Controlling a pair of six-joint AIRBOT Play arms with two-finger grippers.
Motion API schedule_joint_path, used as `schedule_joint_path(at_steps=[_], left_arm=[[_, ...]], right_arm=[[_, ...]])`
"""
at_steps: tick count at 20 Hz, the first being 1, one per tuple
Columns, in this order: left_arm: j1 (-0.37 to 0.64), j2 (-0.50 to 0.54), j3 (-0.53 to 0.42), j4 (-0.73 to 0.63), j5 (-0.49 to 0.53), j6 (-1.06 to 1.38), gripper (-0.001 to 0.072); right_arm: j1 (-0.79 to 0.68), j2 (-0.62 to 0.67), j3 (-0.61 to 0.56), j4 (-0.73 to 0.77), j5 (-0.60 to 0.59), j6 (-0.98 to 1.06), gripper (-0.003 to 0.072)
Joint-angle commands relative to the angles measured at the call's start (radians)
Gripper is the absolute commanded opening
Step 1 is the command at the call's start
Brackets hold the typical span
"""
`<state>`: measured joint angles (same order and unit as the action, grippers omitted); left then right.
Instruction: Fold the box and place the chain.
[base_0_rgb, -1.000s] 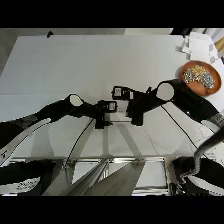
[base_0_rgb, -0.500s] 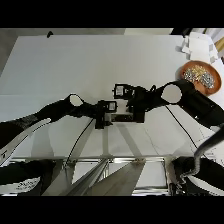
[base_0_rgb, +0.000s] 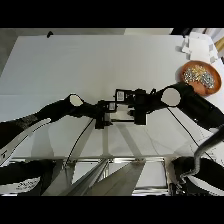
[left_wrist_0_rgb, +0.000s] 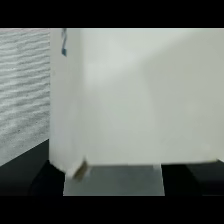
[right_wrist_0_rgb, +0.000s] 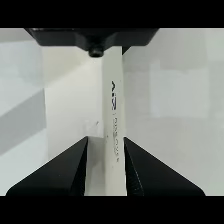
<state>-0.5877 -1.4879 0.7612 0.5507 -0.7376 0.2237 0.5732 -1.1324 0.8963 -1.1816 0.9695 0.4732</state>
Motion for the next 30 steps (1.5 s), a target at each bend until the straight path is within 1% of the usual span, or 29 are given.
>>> schedule_joint_path(at_steps=[1, 2, 4, 5, 6, 7, 15, 16, 17, 18, 21, 24, 30], left_arm=[[0.0, 0.001, 0.0, 0.0, 0.0, 0.0, 0.0013], [0.0, 0.001, 0.0, 0.0, 0.0, 0.0, 0.0013], [0.0, 0.001, 0.0, 0.0, 0.0, 0.0, 0.0013], [0.0, 0.001, 0.0, 0.0, 0.0, 0.0, 0.0013], [0.0, 0.0, 0.0, 0.0, 0.0, 0.0, 0.0013], [0.0, 0.001, 0.0, 0.0, 0.0, 0.0, 0.0013], [0.0, 0.001, 0.0, 0.0, 0.0, 0.0, 0.0013], [0.0, 0.001, 0.0, 0.0, 0.0, 0.0, 0.0013], [0.0, 0.001, 0.0, 0.0, 0.0, 0.0, 0.0013], [0.0, 0.001, 0.0, 0.0, 0.0, 0.0, 0.0013], [0.0, 0.001, 0.0, 0.0, 0.0, 0.0, 0.0013], [0.0, 0.001, 0.0, 0.0, 0.0, 0.0, 0.0013], [0.0, 0.001, 0.0, 0.0, 0.0, 0.0, 0.0013]], right_arm=[[0.001, 0.0, -0.02, 0.0, -0.035, -0.015, 0.0257], [0.001, 0.0, -0.026, 0.0, -0.037, -0.015, 0.0255], [0.001, 0.0, -0.044, 0.0, -0.044, -0.015, 0.0214], [0.001, 0.0, -0.053, 0.0, -0.044, -0.015, 0.0214], [0.001, 0.0, -0.058, 0.0, -0.043, -0.015, 0.0181], [0.001, 0.0, -0.06, 0.0, -0.043, -0.011, 0.0164], [0.001, 0.0, -0.064, 0.0, -0.06, -0.011, 0.0153], [0.001, 0.0, -0.064, 0.0, -0.063, -0.011, 0.0147], [0.001, 0.0, -0.064, 0.001, -0.068, -0.011, 0.0119], [0.001, 0.0, -0.064, 0.001, -0.077, -0.011, 0.0109], [0.001, 0.0, -0.064, 0.002, -0.108, -0.009, 0.011], [0.001, 0.0, -0.067, 0.009, -0.087, -0.003, 0.011], [0.001, 0.0, -0.101, 0.016, -0.095, -0.003, 0.011]])
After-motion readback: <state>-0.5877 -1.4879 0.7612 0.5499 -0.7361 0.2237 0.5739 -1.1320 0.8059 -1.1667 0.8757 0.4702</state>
